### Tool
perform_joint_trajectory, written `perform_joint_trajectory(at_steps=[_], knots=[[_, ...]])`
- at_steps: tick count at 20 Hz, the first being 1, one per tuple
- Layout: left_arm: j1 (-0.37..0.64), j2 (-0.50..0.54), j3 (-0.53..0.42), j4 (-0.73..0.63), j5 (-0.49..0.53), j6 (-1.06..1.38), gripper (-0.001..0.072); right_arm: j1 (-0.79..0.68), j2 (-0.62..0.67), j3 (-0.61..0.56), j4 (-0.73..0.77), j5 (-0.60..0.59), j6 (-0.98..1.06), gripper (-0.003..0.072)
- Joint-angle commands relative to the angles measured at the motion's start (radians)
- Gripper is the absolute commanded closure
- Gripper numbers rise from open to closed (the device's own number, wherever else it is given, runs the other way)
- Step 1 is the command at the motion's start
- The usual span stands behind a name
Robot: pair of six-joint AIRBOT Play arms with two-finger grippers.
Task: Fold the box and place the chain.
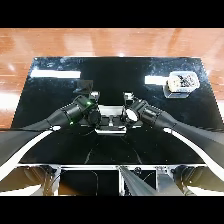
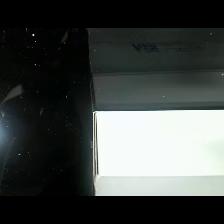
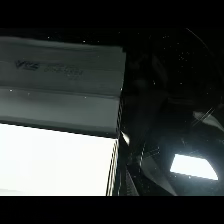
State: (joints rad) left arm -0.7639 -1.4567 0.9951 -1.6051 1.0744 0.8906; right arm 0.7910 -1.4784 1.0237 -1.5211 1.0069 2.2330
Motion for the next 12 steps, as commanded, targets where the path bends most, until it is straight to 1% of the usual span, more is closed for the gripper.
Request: perform_joint_trajectory(at_steps=[1,2,3,10,11,12], knots=[[0.000,0.000,0.000,-0.001,0.002,0.000,0.0692,0.000,-0.004,0.000,0.001,0.000,0.000,0.0345],[0.000,0.000,0.000,-0.001,0.002,0.000,0.0692,0.001,-0.004,0.000,0.001,-0.001,-0.008,0.0430],[0.000,0.000,0.000,-0.001,0.002,0.000,0.0692,0.000,-0.004,0.000,0.001,-0.003,-0.011,0.0443],[0.000,0.000,0.000,-0.001,0.002,0.000,0.0692,0.001,-0.004,0.000,0.002,-0.005,-0.012,0.0444],[0.000,0.000,0.000,-0.001,0.002,0.000,0.0692,0.001,-0.004,0.000,0.002,-0.005,-0.016,0.0518],[0.000,0.000,0.000,-0.001,0.002,0.000,0.0692,0.001,-0.004,0.000,0.006,-0.005,-0.038,0.0644]])
